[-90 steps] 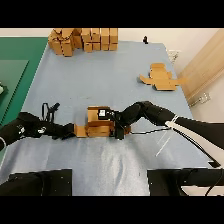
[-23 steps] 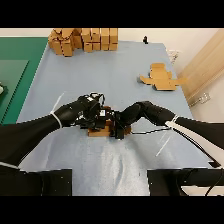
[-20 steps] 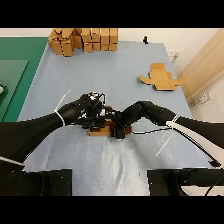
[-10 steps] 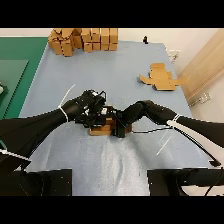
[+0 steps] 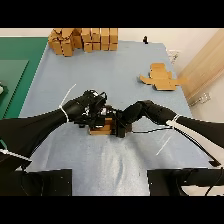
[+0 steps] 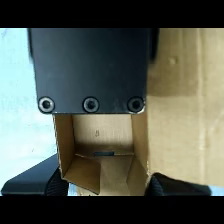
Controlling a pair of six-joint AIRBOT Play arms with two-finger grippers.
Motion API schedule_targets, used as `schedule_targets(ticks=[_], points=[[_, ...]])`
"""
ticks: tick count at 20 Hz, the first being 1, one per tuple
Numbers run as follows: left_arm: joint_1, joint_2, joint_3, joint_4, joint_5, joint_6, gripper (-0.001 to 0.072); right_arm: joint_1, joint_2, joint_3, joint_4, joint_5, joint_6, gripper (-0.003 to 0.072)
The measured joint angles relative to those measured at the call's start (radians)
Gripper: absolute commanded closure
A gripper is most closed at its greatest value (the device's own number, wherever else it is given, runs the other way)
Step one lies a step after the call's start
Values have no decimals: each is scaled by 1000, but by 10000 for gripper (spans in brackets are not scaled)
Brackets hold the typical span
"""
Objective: Fold the box.
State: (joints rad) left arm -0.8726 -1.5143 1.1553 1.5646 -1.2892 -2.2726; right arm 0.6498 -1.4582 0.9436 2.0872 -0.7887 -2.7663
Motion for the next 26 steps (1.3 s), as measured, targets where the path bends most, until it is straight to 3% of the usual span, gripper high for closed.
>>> schedule_targets(ticks=[1, 17, 19, 26], points=[[0, -1, 0, -6, 8, -2, 695, 0, 0, 0, 2, -1, 0, 604], [0, -13, 0, 18, 3, -26, 687, -1, 0, 0, 4, -5, 1, 603], [0, -11, 0, 34, -3, -9, 163, 0, 0, 1, 2, -5, 2, 603], [20, 26, -2, 23, 41, 29, 158, 1, 0, 1, 10, -4, 5, 604]])
